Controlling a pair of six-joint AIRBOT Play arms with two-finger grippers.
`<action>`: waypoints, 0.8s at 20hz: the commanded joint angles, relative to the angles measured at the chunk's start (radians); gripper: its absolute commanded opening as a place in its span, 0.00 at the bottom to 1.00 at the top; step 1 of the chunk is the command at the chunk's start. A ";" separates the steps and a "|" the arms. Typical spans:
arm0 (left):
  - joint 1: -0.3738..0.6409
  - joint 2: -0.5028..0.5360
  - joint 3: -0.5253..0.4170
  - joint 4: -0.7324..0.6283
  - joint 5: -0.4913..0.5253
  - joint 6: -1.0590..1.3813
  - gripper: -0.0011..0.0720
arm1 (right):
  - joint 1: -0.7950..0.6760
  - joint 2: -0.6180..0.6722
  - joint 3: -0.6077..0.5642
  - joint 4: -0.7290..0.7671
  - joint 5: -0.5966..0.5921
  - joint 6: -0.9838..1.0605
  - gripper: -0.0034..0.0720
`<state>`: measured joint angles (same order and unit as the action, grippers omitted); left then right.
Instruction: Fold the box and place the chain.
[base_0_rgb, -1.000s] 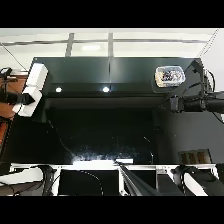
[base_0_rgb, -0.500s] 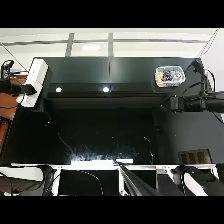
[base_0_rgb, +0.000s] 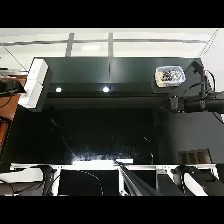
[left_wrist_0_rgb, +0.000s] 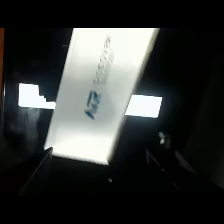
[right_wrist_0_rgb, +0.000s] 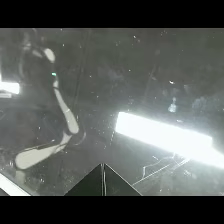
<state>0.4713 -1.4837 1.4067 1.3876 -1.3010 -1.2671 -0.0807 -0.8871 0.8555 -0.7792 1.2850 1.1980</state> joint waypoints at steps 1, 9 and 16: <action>-0.020 0.141 0.010 -0.047 -0.124 -0.248 0.81 | 0.000 0.033 0.000 -0.054 0.012 -0.001 0.06; -0.524 0.640 -0.499 -0.103 0.420 -0.271 0.05 | 0.003 0.256 -0.207 -0.244 -0.361 -0.002 0.06; -0.678 0.866 -0.931 -0.082 0.746 -0.330 0.05 | 0.008 0.267 -0.341 -0.243 -0.546 -0.001 0.06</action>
<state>-0.1688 -0.6781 0.5896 1.3003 -0.6617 -1.5684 -0.0742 -0.6292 0.5465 -1.0130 0.7990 1.1961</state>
